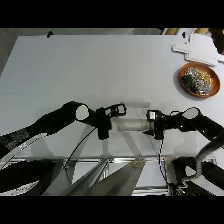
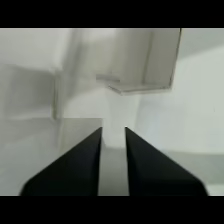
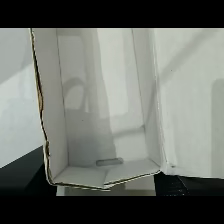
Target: Fold the box and place the chain.
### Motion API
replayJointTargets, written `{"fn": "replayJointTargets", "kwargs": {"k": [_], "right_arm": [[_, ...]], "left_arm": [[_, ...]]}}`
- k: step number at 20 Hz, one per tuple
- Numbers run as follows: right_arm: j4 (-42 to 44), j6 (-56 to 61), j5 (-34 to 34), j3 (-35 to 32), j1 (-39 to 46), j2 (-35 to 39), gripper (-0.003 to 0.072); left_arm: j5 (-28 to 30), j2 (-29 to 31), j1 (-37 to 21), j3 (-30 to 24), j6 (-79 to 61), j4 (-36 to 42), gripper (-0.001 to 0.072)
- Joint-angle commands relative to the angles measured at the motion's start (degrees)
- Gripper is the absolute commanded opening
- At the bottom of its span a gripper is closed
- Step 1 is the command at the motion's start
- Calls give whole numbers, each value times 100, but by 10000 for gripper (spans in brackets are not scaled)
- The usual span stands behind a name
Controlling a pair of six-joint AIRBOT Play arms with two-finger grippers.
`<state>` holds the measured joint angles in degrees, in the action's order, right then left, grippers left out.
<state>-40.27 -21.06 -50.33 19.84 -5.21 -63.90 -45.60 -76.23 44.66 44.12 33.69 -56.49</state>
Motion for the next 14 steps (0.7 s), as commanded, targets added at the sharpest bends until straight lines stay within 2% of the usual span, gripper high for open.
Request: {"fn": "replayJointTargets", "kwargs": {"k": [1, 5, 6, 8, 9, 14], "right_arm": [[2, 2, 2, 2, -2, -2, 437], [2, 2, 2, 2, -2, -2, 437], [2, 2, 2, 2, -2, -2, 437], [2, 2, 2, 2, -2, -2, 437], [2, 2, 2, 2, -2, -2, 437], [2, 2, 2, 2, -2, -2, 437]], "left_arm": [[304, -2, -48, -216, -769, 13, 290], [520, -2, -48, -251, -1902, 37, 296], [629, -2, -48, -251, -1987, 39, 321], [909, -2, -48, -251, -1982, 61, 471], [1029, -2, -48, -251, -1985, 120, 508], [1141, -50, -33, -251, -2326, 850, 503]]}}
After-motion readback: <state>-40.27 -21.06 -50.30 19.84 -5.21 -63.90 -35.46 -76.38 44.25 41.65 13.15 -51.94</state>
